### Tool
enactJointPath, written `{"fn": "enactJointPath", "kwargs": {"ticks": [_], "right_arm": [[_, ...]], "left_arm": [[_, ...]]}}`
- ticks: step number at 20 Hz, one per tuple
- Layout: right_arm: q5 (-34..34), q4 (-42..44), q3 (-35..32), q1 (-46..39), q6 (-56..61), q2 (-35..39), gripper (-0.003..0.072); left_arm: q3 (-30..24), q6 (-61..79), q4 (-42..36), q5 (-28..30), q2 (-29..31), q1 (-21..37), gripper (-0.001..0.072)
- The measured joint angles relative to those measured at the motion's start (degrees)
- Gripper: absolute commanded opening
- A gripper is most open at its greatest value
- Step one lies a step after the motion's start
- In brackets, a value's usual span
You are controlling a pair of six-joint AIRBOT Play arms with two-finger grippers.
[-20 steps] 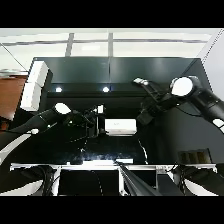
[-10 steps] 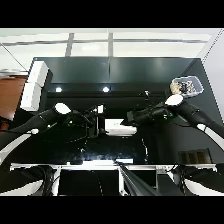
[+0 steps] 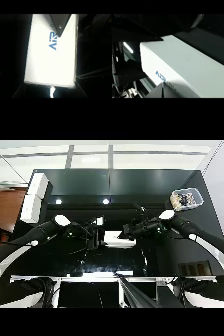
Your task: Fold the box and place the chain.
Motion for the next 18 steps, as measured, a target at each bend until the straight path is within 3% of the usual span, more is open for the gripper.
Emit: {"fn": "enactJointPath", "kwargs": {"ticks": [4,8,9,10,11,18], "right_arm": [[0.9,-0.2,1.0,-0.7,-2.2,0.5,0.0019],[6.4,0.3,3.7,-5.7,-4.1,6.1,0.0019],[7.2,-0.4,4.0,-7.8,-4.2,8.2,0.0019],[7.2,-1.1,4.3,-9.8,-4.0,10.1,0.0019],[8.1,-3.0,4.4,-11.8,-3.3,11.9,0.0019],[12.0,-11.0,4.9,-21.6,-0.6,18.7,0.002]], "left_arm": [[0.0,-0.3,-0.3,0.1,0.0,0.0,0.022],[0.0,-0.4,-0.3,0.1,0.0,0.0,0.0242],[0.0,-0.3,-0.2,0.1,0.1,0.1,0.0356],[0.1,-0.3,-0.1,0.1,0.3,0.1,0.0566],[0.1,-0.3,0.1,0.1,0.7,0.1,0.0706],[0.8,-7.8,8.0,0.0,7.9,0.3,0.0707]]}}
